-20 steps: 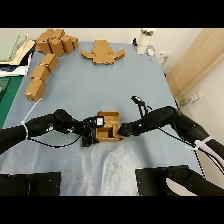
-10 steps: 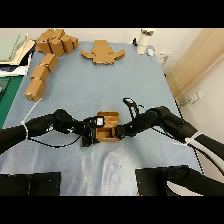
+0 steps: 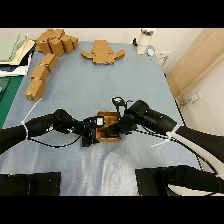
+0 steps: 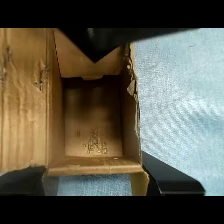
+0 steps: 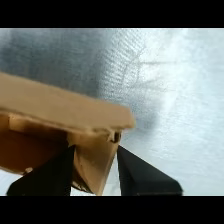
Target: Fold the box.
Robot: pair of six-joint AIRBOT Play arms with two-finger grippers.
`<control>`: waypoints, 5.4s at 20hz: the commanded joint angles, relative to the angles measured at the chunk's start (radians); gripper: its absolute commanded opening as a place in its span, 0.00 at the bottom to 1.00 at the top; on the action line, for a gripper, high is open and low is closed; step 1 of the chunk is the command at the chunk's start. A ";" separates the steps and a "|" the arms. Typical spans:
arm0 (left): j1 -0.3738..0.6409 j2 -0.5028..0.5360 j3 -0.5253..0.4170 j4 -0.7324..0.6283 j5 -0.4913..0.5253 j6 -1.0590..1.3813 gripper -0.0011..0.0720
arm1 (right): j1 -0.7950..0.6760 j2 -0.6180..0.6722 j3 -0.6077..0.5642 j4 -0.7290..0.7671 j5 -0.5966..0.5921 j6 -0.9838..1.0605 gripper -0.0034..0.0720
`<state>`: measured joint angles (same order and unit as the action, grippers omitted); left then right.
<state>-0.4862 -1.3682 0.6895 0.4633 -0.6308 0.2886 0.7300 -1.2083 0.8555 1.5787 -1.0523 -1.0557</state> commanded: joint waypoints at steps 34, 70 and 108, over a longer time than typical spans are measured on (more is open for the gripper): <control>0.000 0.000 0.001 0.001 0.000 0.000 0.66 | 0.048 0.084 0.089 -0.093 -0.200 0.202 0.56; 0.000 0.000 0.001 0.000 -0.006 0.000 0.66 | -0.117 0.202 -0.173 0.457 0.294 -1.275 0.05; 0.000 0.000 0.001 0.001 -0.006 0.000 0.66 | 0.120 0.429 -0.335 0.037 0.478 -1.413 0.25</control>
<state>-0.4862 -1.3682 0.6895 0.4644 -0.6415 0.2886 0.8478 -0.7925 0.5198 1.6146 -0.5671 -2.4695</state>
